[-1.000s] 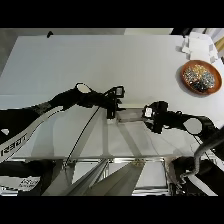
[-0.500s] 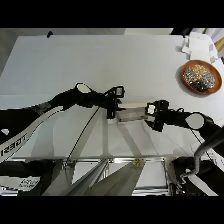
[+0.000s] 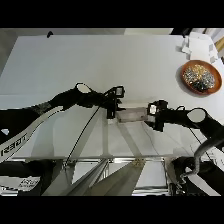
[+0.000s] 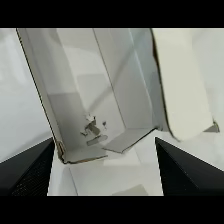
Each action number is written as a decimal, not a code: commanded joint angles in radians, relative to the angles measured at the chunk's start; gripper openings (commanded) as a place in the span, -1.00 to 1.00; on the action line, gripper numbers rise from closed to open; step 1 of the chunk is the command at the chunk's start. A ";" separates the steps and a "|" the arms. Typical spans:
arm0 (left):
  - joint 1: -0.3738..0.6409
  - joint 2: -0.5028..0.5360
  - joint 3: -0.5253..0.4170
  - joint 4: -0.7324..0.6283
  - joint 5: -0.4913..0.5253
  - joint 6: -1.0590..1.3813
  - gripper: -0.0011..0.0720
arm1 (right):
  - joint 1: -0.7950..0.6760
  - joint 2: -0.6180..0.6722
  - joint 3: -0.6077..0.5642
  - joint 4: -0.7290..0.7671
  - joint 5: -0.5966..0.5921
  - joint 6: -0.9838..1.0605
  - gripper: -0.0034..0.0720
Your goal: Fold the box and place the chain.
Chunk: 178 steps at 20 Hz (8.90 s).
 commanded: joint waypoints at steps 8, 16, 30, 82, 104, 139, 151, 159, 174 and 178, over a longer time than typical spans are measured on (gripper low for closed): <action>0.000 0.000 0.000 0.000 0.000 0.000 -0.94 | -0.050 -0.160 0.074 0.060 0.145 -0.167 0.88; 0.000 0.000 0.000 0.000 0.000 0.000 -0.94 | -0.048 -0.209 0.074 0.082 0.163 -0.237 0.82; 0.000 0.000 0.000 0.000 0.000 0.000 -0.94 | -0.048 -0.318 0.115 0.128 0.164 -0.275 0.45; 0.099 0.383 0.000 0.516 -0.307 -0.520 -0.97 | -0.048 -0.318 0.115 0.127 0.163 -0.274 0.17; -0.057 0.162 -0.002 0.262 0.247 -0.619 -0.97 | -0.048 -0.318 0.115 0.127 0.163 -0.274 0.17; -0.130 0.226 -0.017 0.684 -0.082 -0.640 -0.97 | -0.048 -0.318 0.115 0.127 0.163 -0.274 0.17; -0.116 0.225 -0.017 0.935 -0.123 -0.808 -0.48 | -0.048 -0.318 0.115 0.127 0.163 -0.274 0.17; -0.119 0.188 -0.017 0.830 -0.003 -0.648 -0.34 | -0.048 -0.318 0.115 0.127 0.163 -0.274 0.17; -0.180 0.131 -0.018 0.771 0.042 -0.637 -0.44 | -0.048 -0.318 0.115 0.127 0.163 -0.274 0.17; -0.211 0.131 -0.018 0.705 0.080 -0.563 -0.64 | -0.048 -0.318 0.115 0.127 0.163 -0.274 0.17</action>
